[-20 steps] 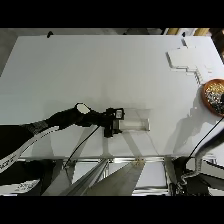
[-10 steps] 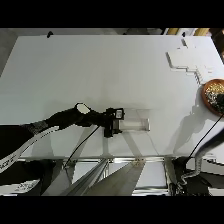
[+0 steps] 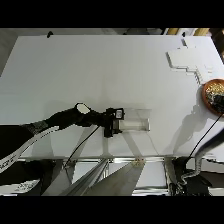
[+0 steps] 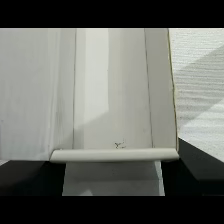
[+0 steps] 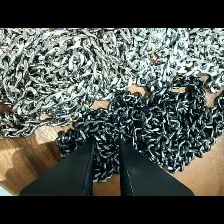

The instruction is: Fold the box and place the chain.

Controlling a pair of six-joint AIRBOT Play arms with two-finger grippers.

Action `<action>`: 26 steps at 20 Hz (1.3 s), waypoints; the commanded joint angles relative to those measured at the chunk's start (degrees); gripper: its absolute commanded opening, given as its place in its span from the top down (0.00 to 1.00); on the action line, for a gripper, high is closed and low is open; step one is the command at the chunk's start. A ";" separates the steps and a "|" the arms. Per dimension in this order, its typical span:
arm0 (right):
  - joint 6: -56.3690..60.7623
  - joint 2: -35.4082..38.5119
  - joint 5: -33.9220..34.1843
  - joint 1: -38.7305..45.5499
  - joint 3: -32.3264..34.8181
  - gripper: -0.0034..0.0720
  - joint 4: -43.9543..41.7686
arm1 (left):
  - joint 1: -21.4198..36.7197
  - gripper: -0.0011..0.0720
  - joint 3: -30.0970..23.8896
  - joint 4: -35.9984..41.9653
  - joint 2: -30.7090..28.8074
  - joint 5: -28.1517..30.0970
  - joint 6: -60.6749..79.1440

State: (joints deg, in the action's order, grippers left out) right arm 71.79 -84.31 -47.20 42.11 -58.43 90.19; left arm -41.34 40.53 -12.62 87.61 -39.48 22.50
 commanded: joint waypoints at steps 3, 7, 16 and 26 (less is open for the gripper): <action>0.33 -0.44 -0.72 0.04 -0.07 0.93 -0.70 | 0.04 0.70 0.00 0.00 -0.04 0.02 0.00; 0.37 4.09 -3.78 0.04 -0.07 0.93 -1.46 | 0.04 0.70 0.00 0.00 -0.04 0.02 0.00; -6.36 26.53 -13.73 -0.92 -0.07 0.93 -28.17 | 0.04 0.70 0.00 0.00 -0.04 0.02 0.00; -4.46 50.29 -30.53 -21.53 -0.07 0.93 -29.51 | 0.04 0.70 0.00 0.00 -0.04 0.02 0.00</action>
State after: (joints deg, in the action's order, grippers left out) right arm 65.95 -39.42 -72.82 26.33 -58.43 61.56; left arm -41.34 40.53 -12.62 87.59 -39.46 22.50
